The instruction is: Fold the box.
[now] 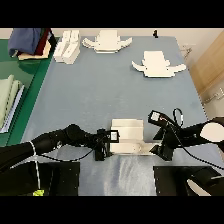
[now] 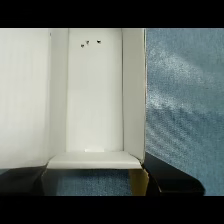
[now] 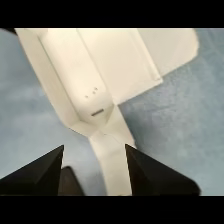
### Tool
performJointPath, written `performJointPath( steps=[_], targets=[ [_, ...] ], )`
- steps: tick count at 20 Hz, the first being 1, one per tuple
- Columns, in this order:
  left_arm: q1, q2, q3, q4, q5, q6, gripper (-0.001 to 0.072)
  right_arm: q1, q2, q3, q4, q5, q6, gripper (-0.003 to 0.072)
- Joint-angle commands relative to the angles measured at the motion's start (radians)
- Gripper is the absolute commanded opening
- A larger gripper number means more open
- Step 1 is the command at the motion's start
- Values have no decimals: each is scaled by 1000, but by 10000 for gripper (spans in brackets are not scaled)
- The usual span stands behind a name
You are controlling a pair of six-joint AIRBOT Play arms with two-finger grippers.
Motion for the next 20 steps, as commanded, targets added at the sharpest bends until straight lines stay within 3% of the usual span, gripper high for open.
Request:
performJointPath(
  steps=[1, 9, 11, 13, 14, 18, 20],
  targets=[
    [0, 0, 1, 0, 0, 0, 480, 1, -15, -73, -78, -140, -252, 595],
    [0, 0, 1, 0, 1, 0, 480, 135, -42, -141, -57, -313, -342, 576],
    [0, 0, 1, 0, 0, 0, 480, 158, -42, -143, -43, -317, -341, 458],
    [0, 0, 1, 0, 0, 0, 480, 169, -42, -143, -25, -317, -341, 418],
    [0, 0, 1, 0, 0, 0, 480, 178, -40, -143, -20, -317, -341, 344],
    [0, 0, 1, 0, 0, 0, 480, 212, -40, -143, 32, -320, -341, 255],
    [0, 0, 1, 0, 0, 0, 480, 219, -40, -143, 35, -320, -341, 137]
  ],
)
